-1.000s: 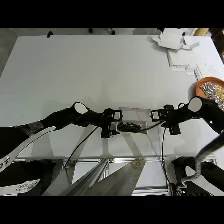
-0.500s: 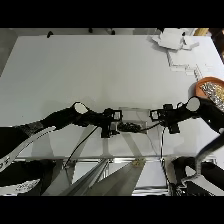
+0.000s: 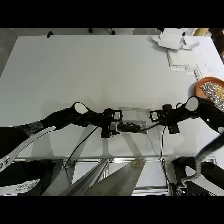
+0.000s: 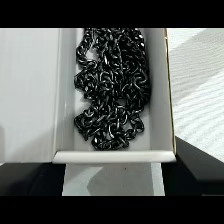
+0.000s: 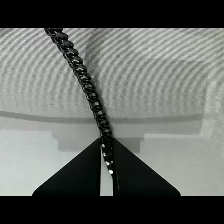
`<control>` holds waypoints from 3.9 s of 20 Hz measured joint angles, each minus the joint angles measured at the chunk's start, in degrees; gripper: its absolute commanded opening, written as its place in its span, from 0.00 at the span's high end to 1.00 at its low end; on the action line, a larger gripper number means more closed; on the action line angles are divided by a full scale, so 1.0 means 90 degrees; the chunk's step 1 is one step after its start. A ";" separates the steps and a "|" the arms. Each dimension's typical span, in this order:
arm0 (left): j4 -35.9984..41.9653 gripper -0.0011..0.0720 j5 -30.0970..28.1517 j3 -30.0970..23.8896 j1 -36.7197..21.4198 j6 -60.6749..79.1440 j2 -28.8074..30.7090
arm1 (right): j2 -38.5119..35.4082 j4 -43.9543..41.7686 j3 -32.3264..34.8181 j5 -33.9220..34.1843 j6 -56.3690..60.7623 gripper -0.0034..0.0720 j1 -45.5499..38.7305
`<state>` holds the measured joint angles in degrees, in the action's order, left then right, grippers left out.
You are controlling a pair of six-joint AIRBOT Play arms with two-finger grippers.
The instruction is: Fold the box and place the chain.
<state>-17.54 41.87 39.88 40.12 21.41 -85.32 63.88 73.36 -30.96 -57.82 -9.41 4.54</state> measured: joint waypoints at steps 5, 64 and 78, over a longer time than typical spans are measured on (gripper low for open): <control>-0.0002 0.52 0.0000 0.0000 0.0000 0.0000 0.0000 | -0.0940 -0.0253 -0.0002 -0.0430 0.0041 0.93 0.0131; 0.0000 0.52 0.0000 0.0000 -0.0002 -0.0002 0.0000 | 0.0520 -0.0304 -0.0578 0.0158 -0.0474 0.72 -0.0289; 0.0000 0.52 0.0000 0.0000 -0.0002 -0.0002 0.0000 | -0.0325 -0.0338 -0.0389 -0.0078 -0.0204 0.93 -0.0039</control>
<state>-17.54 41.87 39.88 40.10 21.39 -85.32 60.95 70.32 -34.46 -58.52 -11.25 4.19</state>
